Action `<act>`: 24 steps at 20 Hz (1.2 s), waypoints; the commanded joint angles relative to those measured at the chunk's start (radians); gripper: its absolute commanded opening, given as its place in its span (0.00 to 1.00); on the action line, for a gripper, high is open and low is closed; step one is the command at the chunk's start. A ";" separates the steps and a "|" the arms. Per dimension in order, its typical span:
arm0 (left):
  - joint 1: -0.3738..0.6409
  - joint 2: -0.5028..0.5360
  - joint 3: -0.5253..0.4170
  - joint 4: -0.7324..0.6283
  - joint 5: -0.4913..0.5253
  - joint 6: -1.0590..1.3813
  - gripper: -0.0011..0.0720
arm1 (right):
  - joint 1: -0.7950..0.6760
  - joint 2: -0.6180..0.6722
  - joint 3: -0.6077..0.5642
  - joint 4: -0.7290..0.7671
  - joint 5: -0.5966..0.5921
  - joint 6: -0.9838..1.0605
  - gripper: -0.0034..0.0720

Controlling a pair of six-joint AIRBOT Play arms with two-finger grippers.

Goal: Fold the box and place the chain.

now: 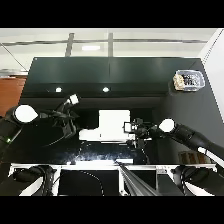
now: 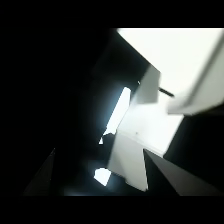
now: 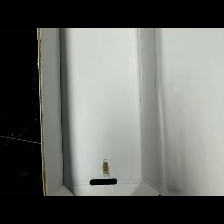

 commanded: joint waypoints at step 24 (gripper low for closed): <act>-0.240 -0.195 -0.093 -0.277 0.220 0.414 0.47 | 0.001 0.000 0.000 0.005 0.001 0.001 0.36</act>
